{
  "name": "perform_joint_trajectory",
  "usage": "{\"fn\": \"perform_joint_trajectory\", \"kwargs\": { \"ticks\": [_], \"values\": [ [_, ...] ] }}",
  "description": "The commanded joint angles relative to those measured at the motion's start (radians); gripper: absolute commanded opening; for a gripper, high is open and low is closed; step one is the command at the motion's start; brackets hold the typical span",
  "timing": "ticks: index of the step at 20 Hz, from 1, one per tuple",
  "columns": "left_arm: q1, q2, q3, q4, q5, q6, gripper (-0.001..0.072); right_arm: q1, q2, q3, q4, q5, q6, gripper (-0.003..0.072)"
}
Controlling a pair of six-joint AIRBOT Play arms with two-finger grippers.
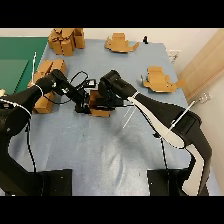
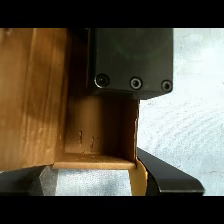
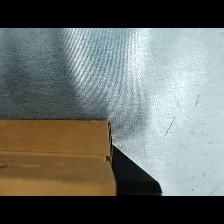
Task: Fold the box.
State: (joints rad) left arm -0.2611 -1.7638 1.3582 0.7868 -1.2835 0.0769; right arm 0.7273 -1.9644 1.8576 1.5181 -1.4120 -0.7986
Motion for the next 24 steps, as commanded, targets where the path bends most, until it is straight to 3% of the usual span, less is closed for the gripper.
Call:
{"fn": "perform_joint_trajectory", "kwargs": {
  "ticks": [1,2,5,6,7,8,18,24],
  "values": [
    [-0.001,0.0,0.0,-0.002,0.0,0.001,0.0059,0.003,0.0,0.011,-0.01,0.003,0.002,0.0103],
    [-0.001,0.0,0.0,-0.002,0.0,0.001,0.0059,0.002,0.0,0.014,-0.003,0.004,0.002,0.0243],
    [-0.001,0.0,0.0,-0.002,-0.001,0.001,0.0058,0.002,0.0,0.015,0.005,0.0,0.002,0.0242],
    [-0.001,0.0,0.0,-0.002,-0.001,0.001,0.0059,0.002,0.0,0.015,0.004,-0.009,0.002,0.022],
    [-0.001,0.0,0.0,-0.002,-0.002,0.001,0.0059,0.001,-0.002,0.015,0.003,-0.024,0.002,0.0078],
    [-0.001,0.0,0.0,-0.002,-0.001,0.001,0.0059,-0.001,-0.004,0.015,-0.004,-0.039,0.002,0.0008],
    [-0.001,0.0,0.0,-0.002,-0.001,0.001,0.0059,0.01,-0.005,0.015,-0.153,-0.106,0.002,0.0005],
    [-0.001,0.0,0.0,-0.002,-0.001,0.001,0.0059,0.013,-0.029,0.015,-0.141,-0.081,-0.006,0.0006]
  ]
}}
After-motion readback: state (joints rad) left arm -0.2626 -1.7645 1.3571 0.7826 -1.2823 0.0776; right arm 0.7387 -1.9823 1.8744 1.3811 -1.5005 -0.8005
